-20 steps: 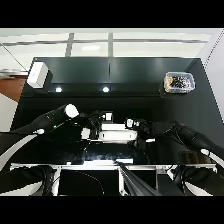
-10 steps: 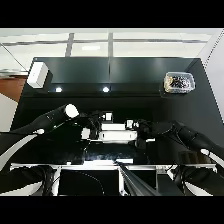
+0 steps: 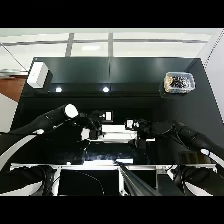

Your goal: Fold the box and place the chain.

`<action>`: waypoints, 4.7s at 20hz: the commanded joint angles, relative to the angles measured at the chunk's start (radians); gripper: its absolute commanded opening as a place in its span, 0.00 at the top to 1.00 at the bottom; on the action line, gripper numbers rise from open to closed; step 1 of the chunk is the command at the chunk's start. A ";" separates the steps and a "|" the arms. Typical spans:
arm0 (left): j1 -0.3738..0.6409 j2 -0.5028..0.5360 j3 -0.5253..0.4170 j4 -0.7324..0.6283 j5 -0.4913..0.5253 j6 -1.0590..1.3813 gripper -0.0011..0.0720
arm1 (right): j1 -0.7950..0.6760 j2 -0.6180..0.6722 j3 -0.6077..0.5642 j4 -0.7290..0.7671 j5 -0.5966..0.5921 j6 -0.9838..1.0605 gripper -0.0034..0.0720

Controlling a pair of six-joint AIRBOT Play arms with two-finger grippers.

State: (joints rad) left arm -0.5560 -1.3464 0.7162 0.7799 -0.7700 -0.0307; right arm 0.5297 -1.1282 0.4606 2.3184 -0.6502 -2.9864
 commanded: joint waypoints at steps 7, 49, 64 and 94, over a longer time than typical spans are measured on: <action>0.146 0.260 0.001 0.106 -0.219 -0.388 0.23 | 0.001 0.000 0.000 -0.001 -0.001 0.000 0.24; 0.277 0.417 -0.173 0.055 -0.058 -0.666 0.02 | 0.001 0.000 0.000 -0.001 0.000 0.000 0.24; -0.018 0.319 -0.230 0.105 0.105 -0.159 0.02 | 0.001 0.000 0.000 0.000 -0.001 0.000 0.24; -0.100 0.274 -0.230 -0.084 0.186 -0.129 0.62 | 0.001 0.000 0.000 -0.001 0.000 0.000 0.24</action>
State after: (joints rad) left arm -0.6552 -1.0687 0.4862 0.7300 -0.5846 -0.1604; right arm 0.5297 -1.1282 0.4606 2.3177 -0.6514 -2.9860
